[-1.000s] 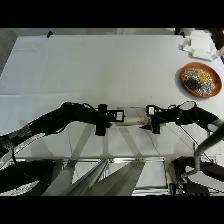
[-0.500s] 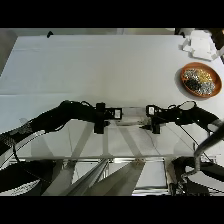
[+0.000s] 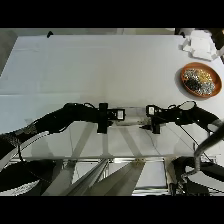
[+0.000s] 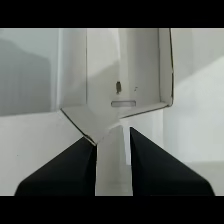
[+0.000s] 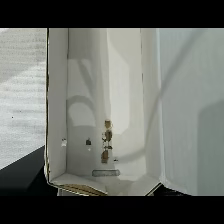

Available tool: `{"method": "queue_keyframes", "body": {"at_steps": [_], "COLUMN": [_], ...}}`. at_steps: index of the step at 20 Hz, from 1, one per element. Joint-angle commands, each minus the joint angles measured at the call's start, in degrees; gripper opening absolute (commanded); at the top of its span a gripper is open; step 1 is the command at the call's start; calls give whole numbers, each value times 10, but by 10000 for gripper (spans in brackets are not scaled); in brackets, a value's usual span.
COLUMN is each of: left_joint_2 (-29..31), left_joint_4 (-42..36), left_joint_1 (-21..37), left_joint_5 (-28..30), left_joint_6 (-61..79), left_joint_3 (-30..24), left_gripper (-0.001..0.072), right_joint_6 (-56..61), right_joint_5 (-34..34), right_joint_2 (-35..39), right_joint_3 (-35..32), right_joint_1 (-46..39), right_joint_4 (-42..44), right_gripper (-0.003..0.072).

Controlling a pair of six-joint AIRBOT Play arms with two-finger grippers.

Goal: Fold the box and place the chain.

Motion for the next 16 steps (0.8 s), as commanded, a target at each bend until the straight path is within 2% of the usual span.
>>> {"method": "queue_keyframes", "body": {"at_steps": [1,5,9,11,16], "left_joint_2": [-3,-3,-3,-6,-23], "left_joint_4": [-5,-7,-11,-14,-25], "left_joint_1": [-16,-19,-33,-42,-62], "left_joint_5": [-26,-36,-78,-94,-105], "left_joint_6": [2,2,2,2,2], "left_joint_3": [1,1,1,1,1], "left_gripper": [218,207,190,132,159], "right_joint_6": [0,0,0,0,0], "right_joint_5": [0,0,0,0,0], "right_joint_2": [0,0,0,0,0], "right_joint_3": [0,0,0,0,0], "right_joint_1": [0,0,0,0,0], "right_joint_4": [0,0,0,0,0], "right_gripper": [420,420,420,420,420]}}
